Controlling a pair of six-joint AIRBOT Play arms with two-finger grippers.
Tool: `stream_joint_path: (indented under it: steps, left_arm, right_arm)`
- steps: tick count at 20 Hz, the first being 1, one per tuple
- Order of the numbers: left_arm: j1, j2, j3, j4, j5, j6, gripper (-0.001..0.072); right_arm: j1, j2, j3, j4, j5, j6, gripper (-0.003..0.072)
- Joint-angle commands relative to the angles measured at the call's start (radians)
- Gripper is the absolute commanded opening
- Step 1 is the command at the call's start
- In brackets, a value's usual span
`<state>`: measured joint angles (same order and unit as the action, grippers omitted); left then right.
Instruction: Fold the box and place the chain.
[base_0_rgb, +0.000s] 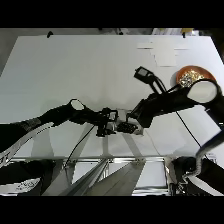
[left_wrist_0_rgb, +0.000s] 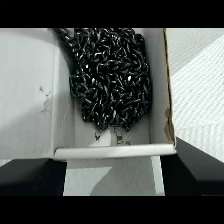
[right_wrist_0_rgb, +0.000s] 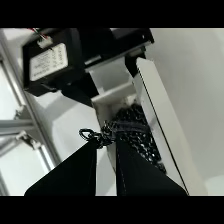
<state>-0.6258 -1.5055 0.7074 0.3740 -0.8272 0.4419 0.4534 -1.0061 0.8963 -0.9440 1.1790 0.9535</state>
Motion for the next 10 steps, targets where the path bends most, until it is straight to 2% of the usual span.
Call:
stream_joint_path:
  steps: [1,2,3,5,6,9,10]
  left_arm:
    - [0.001,0.0,0.0,0.0,0.0,0.0,0.0223]
    - [0.001,0.0,0.0,0.0,0.0,0.0,0.0223]
    - [0.001,0.0,0.0,0.0,0.0,0.0,0.0223]
    - [0.001,0.0,0.0,0.0,0.0,0.0,0.0223]
    - [0.001,0.0,0.0,0.0,0.0,0.0,0.0223]
    - [0.001,0.0,0.0,0.0,0.0,0.0,0.0223]
    - [0.001,0.0,0.0,0.0,0.0,0.0,0.0223]
  right_arm:
    - [0.021,-0.041,0.002,-0.154,0.002,0.045,0.0187]
    - [0.021,-0.041,0.005,-0.182,0.008,0.044,0.0245]
    - [0.021,-0.041,0.015,-0.195,0.009,0.044,0.0266]
    - [0.021,-0.042,0.054,-0.194,0.005,0.033,0.0258]
    - [0.021,-0.042,0.083,-0.193,0.0,0.02,0.0229]
    - [0.021,-0.081,0.153,-0.193,-0.045,-0.051,0.0053]
    - [0.021,-0.108,0.155,-0.194,-0.077,-0.051,0.0042]
